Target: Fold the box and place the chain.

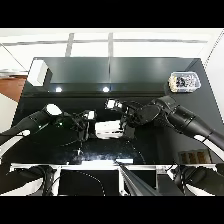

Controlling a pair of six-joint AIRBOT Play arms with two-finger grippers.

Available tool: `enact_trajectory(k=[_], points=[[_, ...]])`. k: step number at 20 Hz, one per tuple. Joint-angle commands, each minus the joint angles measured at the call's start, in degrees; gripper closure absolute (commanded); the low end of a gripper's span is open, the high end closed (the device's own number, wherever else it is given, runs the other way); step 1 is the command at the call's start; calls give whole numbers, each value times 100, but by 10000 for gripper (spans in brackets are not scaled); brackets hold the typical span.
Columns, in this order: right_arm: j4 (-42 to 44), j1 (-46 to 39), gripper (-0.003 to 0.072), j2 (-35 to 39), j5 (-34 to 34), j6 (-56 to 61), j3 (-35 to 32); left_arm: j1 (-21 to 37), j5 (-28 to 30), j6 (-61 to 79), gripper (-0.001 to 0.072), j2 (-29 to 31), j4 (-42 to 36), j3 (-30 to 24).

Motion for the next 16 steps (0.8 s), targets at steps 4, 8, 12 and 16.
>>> enact_trajectory(k=[4, 8, 12, 16], points=[[-2, 7, 410, 7, -9, 26, 7, -2, -4, -2, 209, -2, 0, -2], [-4, 7, 360, 7, -13, 28, 4, -2, -4, -2, 208, -2, 0, -2], [-20, 7, 388, 7, -98, 33, 4, -2, -2, -2, 209, -2, 0, -2], [-48, 7, 494, 7, -107, 50, 4, -2, -4, -2, 209, -2, 0, -2]])
